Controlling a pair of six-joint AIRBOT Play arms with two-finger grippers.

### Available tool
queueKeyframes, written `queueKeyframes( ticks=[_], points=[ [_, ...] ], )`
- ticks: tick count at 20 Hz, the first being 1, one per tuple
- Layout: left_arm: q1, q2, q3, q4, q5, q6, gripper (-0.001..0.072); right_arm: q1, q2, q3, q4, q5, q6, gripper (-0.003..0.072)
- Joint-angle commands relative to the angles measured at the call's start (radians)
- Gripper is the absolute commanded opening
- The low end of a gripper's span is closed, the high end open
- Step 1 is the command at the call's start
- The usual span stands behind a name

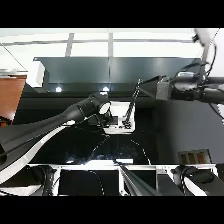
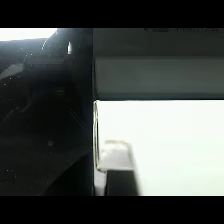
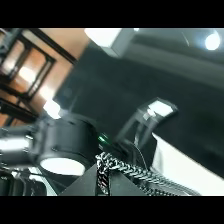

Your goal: Fold the box and place the chain.

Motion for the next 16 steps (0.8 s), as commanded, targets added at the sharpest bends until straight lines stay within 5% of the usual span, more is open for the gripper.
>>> queueKeyframes(
  ticks=[1, 10, 16],
  points=[
    [0.000, 0.000, 0.000, 0.000, 0.000, 0.000, 0.0030, 0.002, -0.011, -0.077, -0.009, -0.009, 0.001, 0.0022],
    [0.000, 0.000, 0.000, 0.000, 0.000, 0.000, 0.0030, 0.083, -0.040, -0.174, -0.024, -0.052, 0.001, 0.0022],
    [0.000, 0.000, 0.000, 0.000, 0.000, 0.000, 0.0030, 0.159, -0.080, -0.269, -0.227, -0.171, 0.064, 0.0023]
  ],
)
